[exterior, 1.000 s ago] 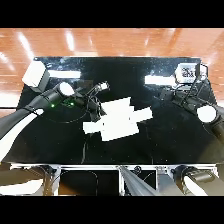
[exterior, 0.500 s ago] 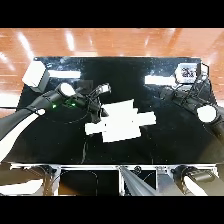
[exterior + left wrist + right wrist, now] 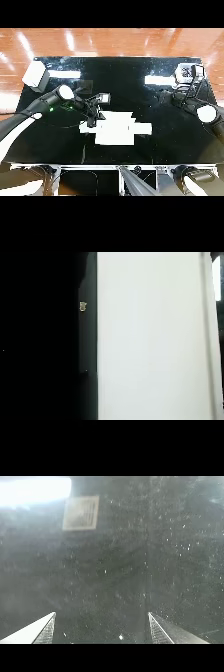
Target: Fold the box and place the chain.
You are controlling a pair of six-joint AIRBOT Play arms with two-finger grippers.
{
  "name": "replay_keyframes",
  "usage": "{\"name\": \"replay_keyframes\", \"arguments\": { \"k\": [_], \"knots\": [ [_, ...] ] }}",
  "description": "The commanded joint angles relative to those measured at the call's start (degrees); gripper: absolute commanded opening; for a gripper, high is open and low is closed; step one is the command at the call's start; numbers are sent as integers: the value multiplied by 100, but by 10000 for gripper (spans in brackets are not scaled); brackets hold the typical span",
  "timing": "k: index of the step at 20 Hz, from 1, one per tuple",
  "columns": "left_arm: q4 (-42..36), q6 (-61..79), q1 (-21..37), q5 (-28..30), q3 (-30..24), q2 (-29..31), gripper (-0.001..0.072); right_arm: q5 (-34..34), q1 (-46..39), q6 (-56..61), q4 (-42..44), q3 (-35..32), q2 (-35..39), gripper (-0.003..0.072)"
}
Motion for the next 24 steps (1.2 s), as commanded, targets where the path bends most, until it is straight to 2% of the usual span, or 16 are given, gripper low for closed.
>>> {"name": "replay_keyframes", "arguments": {
  "k": [1, 5, 15, 24],
  "knots": [
    [59, 13, -190, 1185, -551, 433, 15, 168, -4, -243, 2, 0, 2, 720],
    [63, 378, -343, 1167, -850, 455, 16, 219, -4, -243, 4, 0, 2, 720],
    [85, 525, -319, 1263, -868, 452, 18, 1241, -4, -243, 0, -2, 0, 720],
    [260, 542, -393, 1818, -868, 455, 16, 1309, -4, -240, 2, -2, -2, 720]
  ]
}}
